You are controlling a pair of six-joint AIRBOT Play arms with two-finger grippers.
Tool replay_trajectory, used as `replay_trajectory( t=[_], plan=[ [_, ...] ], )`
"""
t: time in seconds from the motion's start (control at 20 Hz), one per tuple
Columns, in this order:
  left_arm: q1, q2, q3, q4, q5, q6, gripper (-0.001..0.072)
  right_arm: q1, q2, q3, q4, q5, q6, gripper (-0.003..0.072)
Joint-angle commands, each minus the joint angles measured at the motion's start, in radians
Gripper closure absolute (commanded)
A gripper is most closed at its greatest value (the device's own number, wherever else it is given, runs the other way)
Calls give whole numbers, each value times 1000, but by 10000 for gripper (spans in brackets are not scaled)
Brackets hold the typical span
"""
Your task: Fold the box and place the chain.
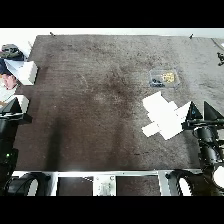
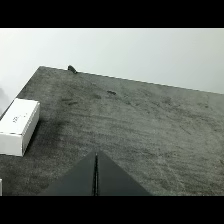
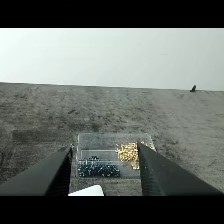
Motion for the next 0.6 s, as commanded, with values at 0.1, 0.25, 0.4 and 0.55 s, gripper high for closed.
replay_trajectory(
  t=[0.1, 0.25, 0.4, 0.55],
  plan=[
    [0, 0, 1, 0, 0, 0, 697, 1, 0, 2, 12, 14, 34, 226],
    [0, 0, 1, 0, 0, 0, 697, 1, -2, 10, 12, 38, 59, 225],
    [0, 0, 1, 0, 0, 0, 697, 0, -74, 65, 11, 28, 74, 225],
    [0, 0, 1, 0, 0, 0, 697, -1, -306, 192, 11, 6, 74, 224]
  ],
)
